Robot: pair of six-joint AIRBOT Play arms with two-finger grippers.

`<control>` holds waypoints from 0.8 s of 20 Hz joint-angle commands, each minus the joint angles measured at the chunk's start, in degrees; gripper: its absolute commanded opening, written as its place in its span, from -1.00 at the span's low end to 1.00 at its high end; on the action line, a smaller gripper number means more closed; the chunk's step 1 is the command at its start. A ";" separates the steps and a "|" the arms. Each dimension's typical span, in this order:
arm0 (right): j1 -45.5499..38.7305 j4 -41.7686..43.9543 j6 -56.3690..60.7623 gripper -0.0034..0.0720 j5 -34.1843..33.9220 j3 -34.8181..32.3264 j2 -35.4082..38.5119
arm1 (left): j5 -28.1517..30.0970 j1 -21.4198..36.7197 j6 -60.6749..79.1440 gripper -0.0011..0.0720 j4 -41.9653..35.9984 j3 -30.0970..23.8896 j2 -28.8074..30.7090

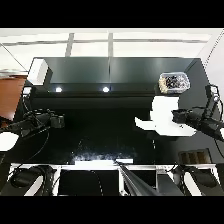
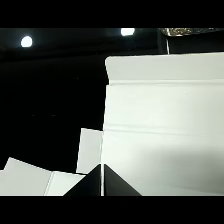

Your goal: Fold the box and place the chain.

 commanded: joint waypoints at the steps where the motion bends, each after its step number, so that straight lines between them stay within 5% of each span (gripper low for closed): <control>1: 0.00 0.00 0.02 -0.85 0.00 0.00 0.02 | 0.00 -0.04 0.00 -0.89 0.02 -0.02 0.04; 16: 0.00 0.00 0.02 -0.86 0.00 -0.02 0.04 | 0.83 -0.04 0.02 -0.89 -0.31 -0.02 0.02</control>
